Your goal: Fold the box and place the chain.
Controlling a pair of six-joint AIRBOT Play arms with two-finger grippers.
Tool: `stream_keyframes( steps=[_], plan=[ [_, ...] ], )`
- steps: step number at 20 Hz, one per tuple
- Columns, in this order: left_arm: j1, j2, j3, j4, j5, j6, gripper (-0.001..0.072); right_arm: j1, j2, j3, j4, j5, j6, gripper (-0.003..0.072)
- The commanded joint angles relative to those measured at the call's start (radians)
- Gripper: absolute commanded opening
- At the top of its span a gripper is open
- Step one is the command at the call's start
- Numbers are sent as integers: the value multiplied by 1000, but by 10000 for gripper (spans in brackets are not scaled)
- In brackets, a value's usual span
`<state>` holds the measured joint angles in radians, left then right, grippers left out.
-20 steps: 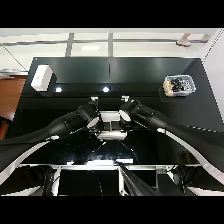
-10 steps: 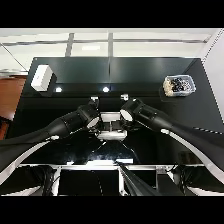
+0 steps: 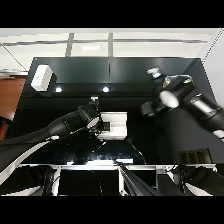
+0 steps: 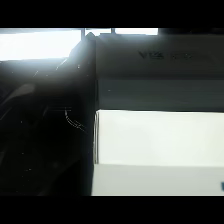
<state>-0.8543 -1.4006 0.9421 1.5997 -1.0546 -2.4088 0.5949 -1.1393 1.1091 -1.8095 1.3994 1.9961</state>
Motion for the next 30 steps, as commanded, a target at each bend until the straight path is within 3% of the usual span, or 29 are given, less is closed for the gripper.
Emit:
stream_keyframes(
  steps=[1,2,3,4,7,13,14,15,23,27,28,30],
  plan=[
    [1,0,-1,8,-1,0,31,-237,43,-15,-92,-114,-108,438],
    [1,0,-1,8,-1,0,31,-326,35,-22,-92,-211,-119,439],
    [0,0,0,8,-1,0,31,-406,19,-21,-83,-295,-136,526],
    [1,0,0,8,-1,0,31,-484,-5,-21,-61,-385,-166,686],
    [1,0,0,8,0,0,31,-635,-133,23,10,-527,-196,683],
    [1,0,0,8,-1,0,31,-695,-481,266,64,-506,-254,676],
    [1,0,0,8,-1,0,31,-695,-518,290,66,-506,-254,596],
    [1,0,0,8,-1,0,31,-695,-549,307,81,-508,-254,554],
    [1,-1,0,11,-2,0,31,-695,-620,327,124,-510,-254,552],
    [1,0,0,13,-2,0,31,-695,-623,329,133,-518,-274,79],
    [1,0,0,13,-2,0,31,-695,-622,335,132,-513,-279,32],
    [1,0,0,13,-2,0,31,-695,-622,364,131,-480,-281,30]
  ],
)
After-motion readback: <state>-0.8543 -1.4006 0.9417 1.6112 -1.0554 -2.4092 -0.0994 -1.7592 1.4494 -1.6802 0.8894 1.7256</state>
